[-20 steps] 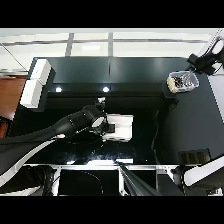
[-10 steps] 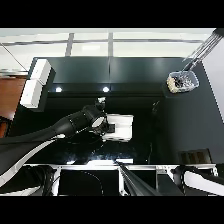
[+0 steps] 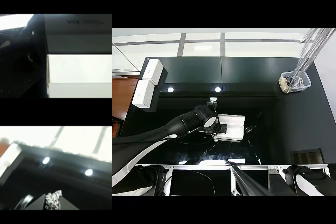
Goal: Fold the box and place the chain.
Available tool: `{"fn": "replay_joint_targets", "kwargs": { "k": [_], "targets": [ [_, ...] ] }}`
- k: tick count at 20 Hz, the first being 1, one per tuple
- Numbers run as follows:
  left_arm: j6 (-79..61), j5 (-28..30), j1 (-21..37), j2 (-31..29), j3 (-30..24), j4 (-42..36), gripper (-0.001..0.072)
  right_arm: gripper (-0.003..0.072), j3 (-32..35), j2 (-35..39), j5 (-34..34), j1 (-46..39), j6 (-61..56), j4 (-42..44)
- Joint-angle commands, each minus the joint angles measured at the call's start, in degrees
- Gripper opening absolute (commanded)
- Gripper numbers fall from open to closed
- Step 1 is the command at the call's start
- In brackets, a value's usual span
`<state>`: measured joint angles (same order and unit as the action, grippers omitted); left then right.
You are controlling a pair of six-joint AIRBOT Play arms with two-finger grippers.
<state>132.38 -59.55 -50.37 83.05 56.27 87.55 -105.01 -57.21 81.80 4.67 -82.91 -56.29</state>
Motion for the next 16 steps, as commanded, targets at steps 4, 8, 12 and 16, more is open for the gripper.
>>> {"fn": "replay_joint_targets", "kwargs": {
  "k": [4, 8, 12, 16],
  "targets": [
    [0.0, -0.9, 0.0, 0.0, 0.0, 0.0, 0.0032, 0.0037, 5.5, 3.0, 10.7, 14.5, -2.0, -0.8],
    [0.0, -1.0, 0.0, 0.0, 0.0, 0.0, 0.0032, 0.0037, 15.6, 3.0, 7.4, 21.7, -2.4, -0.6],
    [0.0, -1.0, 0.0, 0.0, 0.0, 0.0, 0.0032, 0.0037, 26.2, 3.0, -1.7, 26.9, -2.3, 1.3],
    [0.0, -1.0, 0.0, 0.0, 0.0, 0.0, 0.0032, 0.0038, 34.4, 3.0, -9.4, 28.7, -2.1, 1.8]
  ]
}}
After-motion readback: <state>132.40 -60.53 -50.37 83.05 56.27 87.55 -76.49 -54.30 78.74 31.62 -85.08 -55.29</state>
